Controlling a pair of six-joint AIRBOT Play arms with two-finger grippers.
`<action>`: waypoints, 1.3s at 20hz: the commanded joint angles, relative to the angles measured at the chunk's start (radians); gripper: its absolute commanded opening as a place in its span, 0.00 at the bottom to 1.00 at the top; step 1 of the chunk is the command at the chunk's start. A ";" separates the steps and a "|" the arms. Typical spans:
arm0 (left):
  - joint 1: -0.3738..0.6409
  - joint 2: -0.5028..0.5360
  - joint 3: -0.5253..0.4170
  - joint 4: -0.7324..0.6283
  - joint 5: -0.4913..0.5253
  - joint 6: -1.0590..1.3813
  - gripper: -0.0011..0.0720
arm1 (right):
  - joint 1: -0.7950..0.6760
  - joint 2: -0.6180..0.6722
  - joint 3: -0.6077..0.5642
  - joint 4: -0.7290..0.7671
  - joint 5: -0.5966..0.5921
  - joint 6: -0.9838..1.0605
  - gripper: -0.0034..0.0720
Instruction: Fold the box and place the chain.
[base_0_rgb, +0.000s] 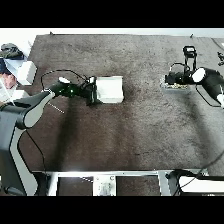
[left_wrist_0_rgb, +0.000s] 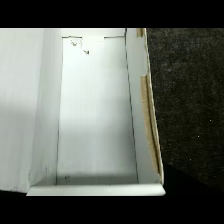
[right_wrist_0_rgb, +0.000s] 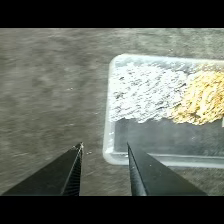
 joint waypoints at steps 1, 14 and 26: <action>0.000 0.000 0.000 0.000 0.000 0.001 0.34 | -0.067 -0.169 0.187 0.045 0.145 -0.086 0.52; 0.000 0.000 0.000 0.000 0.000 0.001 0.34 | -0.070 -0.450 0.509 0.072 0.311 -0.160 0.44; 0.000 0.000 0.000 0.000 0.000 0.001 0.34 | -0.064 -0.476 0.510 0.072 0.306 -0.164 0.09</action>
